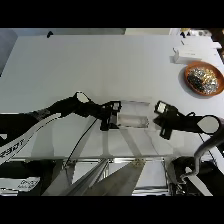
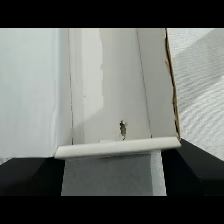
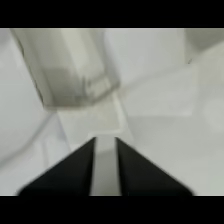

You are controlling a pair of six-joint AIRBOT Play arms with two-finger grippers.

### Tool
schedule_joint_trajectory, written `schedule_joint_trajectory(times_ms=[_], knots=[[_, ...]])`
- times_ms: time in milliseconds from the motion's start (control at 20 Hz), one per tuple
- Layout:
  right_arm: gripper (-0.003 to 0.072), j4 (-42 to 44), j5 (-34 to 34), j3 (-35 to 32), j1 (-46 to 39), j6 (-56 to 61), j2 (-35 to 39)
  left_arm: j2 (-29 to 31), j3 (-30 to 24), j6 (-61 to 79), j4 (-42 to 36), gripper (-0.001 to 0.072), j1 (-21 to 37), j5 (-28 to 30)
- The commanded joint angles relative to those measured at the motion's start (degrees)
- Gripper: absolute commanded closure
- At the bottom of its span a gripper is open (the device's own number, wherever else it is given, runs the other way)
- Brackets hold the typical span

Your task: Fold the box and place the chain.

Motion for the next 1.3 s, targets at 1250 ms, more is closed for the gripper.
schedule_joint_trajectory(times_ms=[1250], knots=[[0.0524,17.1,-8.2,0.0,3.1,-26.9,-13.2,0.0,0.0,0.0,0.0,0.0537,0.0,-0.1]])
